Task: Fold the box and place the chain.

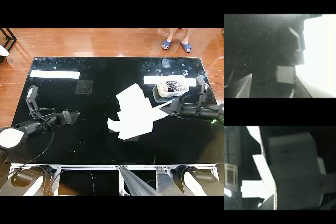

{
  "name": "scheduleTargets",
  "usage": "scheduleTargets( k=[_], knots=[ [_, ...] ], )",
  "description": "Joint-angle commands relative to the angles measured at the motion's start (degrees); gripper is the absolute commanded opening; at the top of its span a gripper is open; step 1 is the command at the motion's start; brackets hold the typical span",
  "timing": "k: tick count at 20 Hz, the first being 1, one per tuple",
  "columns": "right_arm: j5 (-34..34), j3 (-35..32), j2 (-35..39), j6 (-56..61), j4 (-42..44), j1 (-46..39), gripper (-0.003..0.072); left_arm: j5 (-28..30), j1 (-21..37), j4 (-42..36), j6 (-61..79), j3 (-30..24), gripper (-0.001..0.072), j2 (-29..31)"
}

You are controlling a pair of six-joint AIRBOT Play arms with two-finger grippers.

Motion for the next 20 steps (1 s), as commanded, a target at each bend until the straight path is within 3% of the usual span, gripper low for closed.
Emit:
scheduleTargets(
  k=[1,6,8,11,16,20],
  knots=[
    [-17.3,-6.4,6.4,1.0,2.6,13.6,0.0019,-0.1,-0.3,-3.0,0.4,0.1,0.0628,-4.2],
    [-42.9,-16.4,6.8,1.1,2.6,31.0,0.0019,-0.3,0.3,-7.6,7.8,1.8,0.0628,-12.1],
    [-48.5,-19.7,6.8,1.1,2.9,34.8,0.0019,-2.7,2.1,-8.2,10.8,4.1,0.0628,-16.2],
    [-49.3,-22.7,6.8,1.1,2.9,37.0,0.0019,-6.9,5.8,-11.3,18.1,7.0,0.0628,-21.9],
    [-45.0,-24.0,6.8,1.1,3.3,37.6,0.0019,-17.4,10.0,-30.1,50.8,10.2,0.0628,-33.0],
    [-43.8,-23.9,6.8,1.1,3.7,37.6,0.0019,-19.3,7.6,-30.4,57.2,16.4,0.0628,-42.9]
  ],
)
